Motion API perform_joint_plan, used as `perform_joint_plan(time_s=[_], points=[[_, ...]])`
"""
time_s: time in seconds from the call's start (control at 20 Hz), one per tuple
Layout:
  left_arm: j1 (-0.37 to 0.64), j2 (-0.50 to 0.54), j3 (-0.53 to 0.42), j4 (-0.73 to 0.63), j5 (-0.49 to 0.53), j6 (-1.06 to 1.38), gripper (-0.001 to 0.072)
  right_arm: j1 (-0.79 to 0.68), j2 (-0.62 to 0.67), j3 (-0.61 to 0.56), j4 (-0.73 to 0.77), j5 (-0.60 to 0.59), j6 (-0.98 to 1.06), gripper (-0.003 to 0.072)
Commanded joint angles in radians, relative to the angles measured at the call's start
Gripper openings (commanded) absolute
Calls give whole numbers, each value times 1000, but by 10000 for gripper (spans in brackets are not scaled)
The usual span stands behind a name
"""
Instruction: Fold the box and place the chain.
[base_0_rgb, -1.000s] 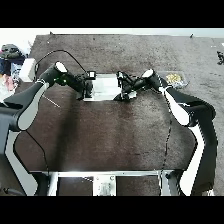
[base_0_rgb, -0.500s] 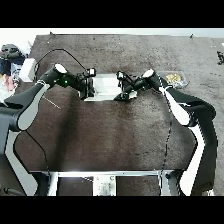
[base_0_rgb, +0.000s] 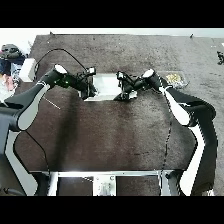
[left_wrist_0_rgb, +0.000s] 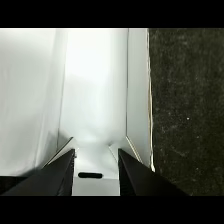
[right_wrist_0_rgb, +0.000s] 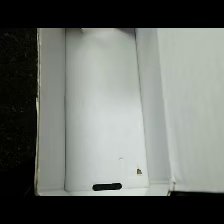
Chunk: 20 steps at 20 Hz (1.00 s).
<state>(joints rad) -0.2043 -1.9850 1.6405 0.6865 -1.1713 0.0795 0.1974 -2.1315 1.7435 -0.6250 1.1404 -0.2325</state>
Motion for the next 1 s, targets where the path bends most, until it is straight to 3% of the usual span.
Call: perform_joint_plan(time_s=[0.0, 0.05, 0.1, 0.15, 0.55, 0.6, 0.7, 0.75, 0.85, 0.95], points=[[0, -1, -1, -14, -15, 7, 314, 1, -1, 0, 1, 0, 0, 507], [0, -3, 0, -13, -18, 7, 315, 1, -1, 0, 1, 0, 0, 507], [2, -9, 0, -13, -25, 7, 404, 1, -1, 0, 1, 0, 0, 507], [3, -14, 0, -13, -18, -1, 694, 1, -1, 0, 1, 0, 0, 508], [3, -18, 0, -13, 19, -27, 715, 1, -1, 0, 1, 0, 0, 507], [3, -18, 0, -8, 19, -29, 649, 1, -1, 0, 1, 0, 0, 508], [19, -18, 0, 60, 13, -47, 236, 1, -1, 0, 1, 0, 0, 507], [34, -18, 0, 61, -12, -53, 132, 1, -1, 0, 1, 0, 0, 507], [62, -17, 9, 35, -94, -52, 14, 1, -1, 0, 1, 0, 0, 507], [71, -17, 42, 0, -161, -64, 11, 1, -1, 0, 1, 0, 0, 507]])
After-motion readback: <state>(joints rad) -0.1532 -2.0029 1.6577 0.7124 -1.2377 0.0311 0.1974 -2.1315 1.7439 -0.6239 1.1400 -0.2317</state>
